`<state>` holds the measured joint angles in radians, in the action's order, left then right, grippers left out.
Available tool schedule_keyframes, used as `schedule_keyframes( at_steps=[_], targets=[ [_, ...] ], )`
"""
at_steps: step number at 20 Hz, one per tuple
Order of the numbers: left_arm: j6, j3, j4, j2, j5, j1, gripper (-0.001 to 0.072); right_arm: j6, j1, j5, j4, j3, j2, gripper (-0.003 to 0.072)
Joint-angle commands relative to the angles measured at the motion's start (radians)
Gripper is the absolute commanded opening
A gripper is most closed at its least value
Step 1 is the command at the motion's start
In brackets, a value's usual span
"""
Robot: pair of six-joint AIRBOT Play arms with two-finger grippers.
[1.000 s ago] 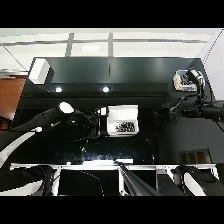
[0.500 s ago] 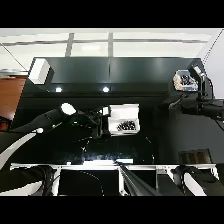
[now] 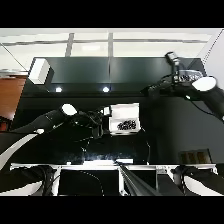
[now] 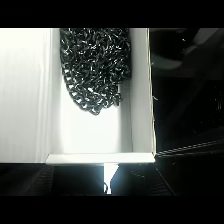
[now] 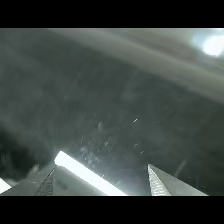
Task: Fold the box and place the chain.
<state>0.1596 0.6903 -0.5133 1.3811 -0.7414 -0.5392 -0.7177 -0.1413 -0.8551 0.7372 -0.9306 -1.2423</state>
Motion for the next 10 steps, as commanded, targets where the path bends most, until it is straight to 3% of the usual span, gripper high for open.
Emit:
schedule_keyframes(
  at_steps=[1, 4, 10],
  targets=[
    [0.000, 0.000, -0.003, 0.001, 0.003, 0.000, 0.0400, 0.237, -0.063, -0.150, 0.026, -0.037, -0.102, 0.0703],
    [0.000, 0.000, -0.003, 0.001, 0.003, 0.000, 0.0399, 0.381, -0.055, -0.293, 0.049, -0.045, -0.064, 0.0704],
    [0.000, 0.000, -0.003, 0.001, 0.002, 0.000, 0.0399, 0.396, -0.062, -0.423, 0.133, -0.063, 0.008, 0.0703]
  ],
)
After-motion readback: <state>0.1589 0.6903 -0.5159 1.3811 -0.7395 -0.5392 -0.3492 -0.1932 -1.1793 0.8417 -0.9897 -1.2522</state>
